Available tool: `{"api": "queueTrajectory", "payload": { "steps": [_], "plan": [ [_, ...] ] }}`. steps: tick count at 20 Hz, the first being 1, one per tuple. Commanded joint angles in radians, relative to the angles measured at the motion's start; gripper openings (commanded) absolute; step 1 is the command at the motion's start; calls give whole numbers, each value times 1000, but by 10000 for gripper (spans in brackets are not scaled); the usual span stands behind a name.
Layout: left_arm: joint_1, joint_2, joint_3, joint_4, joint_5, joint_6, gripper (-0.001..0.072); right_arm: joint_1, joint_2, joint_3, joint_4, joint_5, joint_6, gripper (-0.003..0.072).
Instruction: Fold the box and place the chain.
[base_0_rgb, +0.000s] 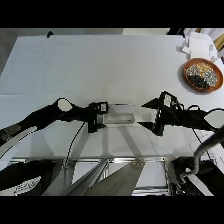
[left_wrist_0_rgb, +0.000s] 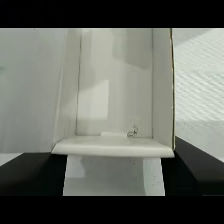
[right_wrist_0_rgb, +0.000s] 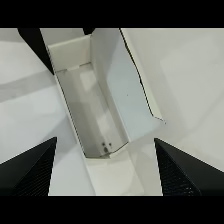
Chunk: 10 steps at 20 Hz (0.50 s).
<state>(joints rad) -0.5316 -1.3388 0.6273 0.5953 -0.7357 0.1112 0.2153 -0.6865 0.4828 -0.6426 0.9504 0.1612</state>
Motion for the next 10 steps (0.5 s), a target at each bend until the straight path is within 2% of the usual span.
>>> {"api": "queueTrajectory", "payload": {
  "steps": [1,8,9,10],
  "plan": [
    [0,-26,0,9,2,-10,6,0,-1,1,0,3,0,641],
    [0,-48,0,8,3,-4,8,0,-1,1,0,3,0,639],
    [0,-48,0,8,2,-4,8,0,-1,1,1,3,0,615],
    [0,-48,0,8,2,-4,8,0,-2,1,6,6,-1,519]
  ]
}}
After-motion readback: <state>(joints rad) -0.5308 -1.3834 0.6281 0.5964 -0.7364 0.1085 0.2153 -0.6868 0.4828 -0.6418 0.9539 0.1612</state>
